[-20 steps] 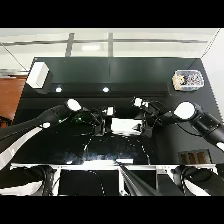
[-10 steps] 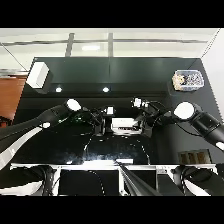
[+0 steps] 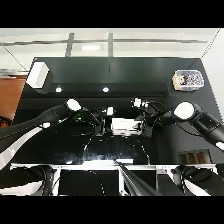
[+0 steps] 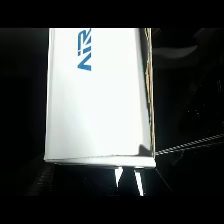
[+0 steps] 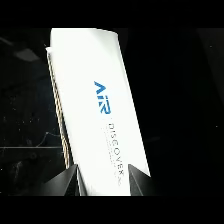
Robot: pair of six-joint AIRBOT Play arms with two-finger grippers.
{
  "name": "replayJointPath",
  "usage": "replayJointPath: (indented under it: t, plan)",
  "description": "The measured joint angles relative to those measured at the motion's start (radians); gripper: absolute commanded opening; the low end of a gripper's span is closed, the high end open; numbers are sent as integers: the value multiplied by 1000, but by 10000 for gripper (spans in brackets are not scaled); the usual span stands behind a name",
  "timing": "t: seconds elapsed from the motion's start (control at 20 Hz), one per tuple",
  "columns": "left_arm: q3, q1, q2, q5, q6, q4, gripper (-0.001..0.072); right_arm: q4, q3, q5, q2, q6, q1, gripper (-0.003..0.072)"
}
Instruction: Fold the box and place the chain.
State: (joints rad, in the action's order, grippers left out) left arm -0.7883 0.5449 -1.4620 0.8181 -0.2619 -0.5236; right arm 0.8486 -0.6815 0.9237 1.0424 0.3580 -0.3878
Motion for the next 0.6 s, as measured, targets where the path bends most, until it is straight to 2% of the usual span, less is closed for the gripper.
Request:
replayJointPath:
  t: [0.6]
  plan:
    - [0, 0, 0, -1, 2, 0, 467, -2, 0, -8, 0, 63, -2, 388]
